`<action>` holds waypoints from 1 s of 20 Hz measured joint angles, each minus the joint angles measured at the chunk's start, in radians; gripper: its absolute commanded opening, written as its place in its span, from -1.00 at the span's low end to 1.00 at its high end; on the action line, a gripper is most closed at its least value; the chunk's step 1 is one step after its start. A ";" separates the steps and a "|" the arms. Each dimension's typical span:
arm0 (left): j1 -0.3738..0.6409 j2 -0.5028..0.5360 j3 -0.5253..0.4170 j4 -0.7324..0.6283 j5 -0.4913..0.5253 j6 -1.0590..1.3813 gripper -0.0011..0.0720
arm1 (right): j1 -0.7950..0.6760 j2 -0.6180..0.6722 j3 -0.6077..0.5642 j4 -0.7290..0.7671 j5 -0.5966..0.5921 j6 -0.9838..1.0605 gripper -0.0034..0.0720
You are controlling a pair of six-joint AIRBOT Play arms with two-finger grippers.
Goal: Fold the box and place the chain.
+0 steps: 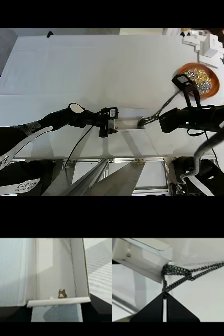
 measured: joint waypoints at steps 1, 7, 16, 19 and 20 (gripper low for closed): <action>0.000 0.000 0.000 0.000 0.000 0.000 -0.59 | 0.000 0.001 0.019 0.021 0.003 -0.010 -0.86; 0.000 0.000 0.000 0.000 0.000 0.000 -0.59 | 0.000 -0.048 0.095 0.128 0.014 -0.070 -0.86; 0.000 0.000 0.000 0.000 0.000 0.000 -0.59 | 0.171 -0.156 0.112 0.141 -0.109 -0.107 -0.86; 0.000 0.000 0.000 0.000 0.000 0.000 -0.59 | 0.243 -0.216 0.113 0.090 -0.142 -0.092 -0.86; 0.000 0.000 0.000 0.000 0.000 0.000 -0.59 | 0.261 -0.241 0.113 0.073 -0.152 -0.086 -0.86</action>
